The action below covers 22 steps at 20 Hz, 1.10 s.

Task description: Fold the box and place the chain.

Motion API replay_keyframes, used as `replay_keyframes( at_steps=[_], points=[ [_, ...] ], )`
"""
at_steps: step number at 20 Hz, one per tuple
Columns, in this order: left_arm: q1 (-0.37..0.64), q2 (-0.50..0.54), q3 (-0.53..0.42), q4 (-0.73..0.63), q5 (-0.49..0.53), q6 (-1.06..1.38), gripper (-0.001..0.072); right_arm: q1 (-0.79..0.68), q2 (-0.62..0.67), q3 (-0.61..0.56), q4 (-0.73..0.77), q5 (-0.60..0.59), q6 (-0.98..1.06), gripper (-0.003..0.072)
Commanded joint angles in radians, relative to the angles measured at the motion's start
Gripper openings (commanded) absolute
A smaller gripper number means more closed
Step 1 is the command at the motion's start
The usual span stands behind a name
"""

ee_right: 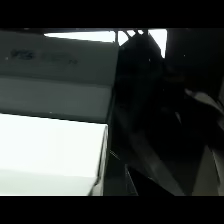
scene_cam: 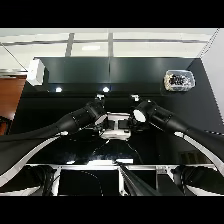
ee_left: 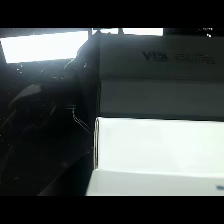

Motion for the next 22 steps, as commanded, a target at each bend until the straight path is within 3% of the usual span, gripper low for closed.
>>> replay_keyframes(
  at_steps=[1, 12, 13, 16, 17, 22],
  points=[
    [0.001, 0.0, 0.0, 0.0, 0.0, 0.0, 0.0028, 0.006, -0.023, 0.012, -0.007, 0.021, 0.032, 0.0306],
    [0.001, 0.0, 0.0, 0.0, 0.001, 0.0, 0.0027, 0.006, -0.055, 0.023, 0.011, 0.016, 0.048, 0.0305],
    [0.001, 0.0, 0.0, 0.0, 0.001, 0.0, 0.0027, 0.006, -0.056, 0.023, 0.011, 0.018, 0.048, 0.0181],
    [0.001, 0.0, 0.0, 0.0, 0.001, 0.0, 0.0028, 0.006, -0.056, 0.023, 0.013, 0.011, 0.048, 0.008],
    [0.001, 0.0, 0.0, 0.0, 0.001, 0.0, 0.0027, 0.007, -0.056, 0.023, 0.011, 0.012, 0.048, 0.0014],
    [0.001, 0.0, 0.0, 0.0, 0.001, 0.0, 0.0027, 0.006, -0.056, 0.025, 0.01, 0.014, 0.045, 0.0014]
  ],
)
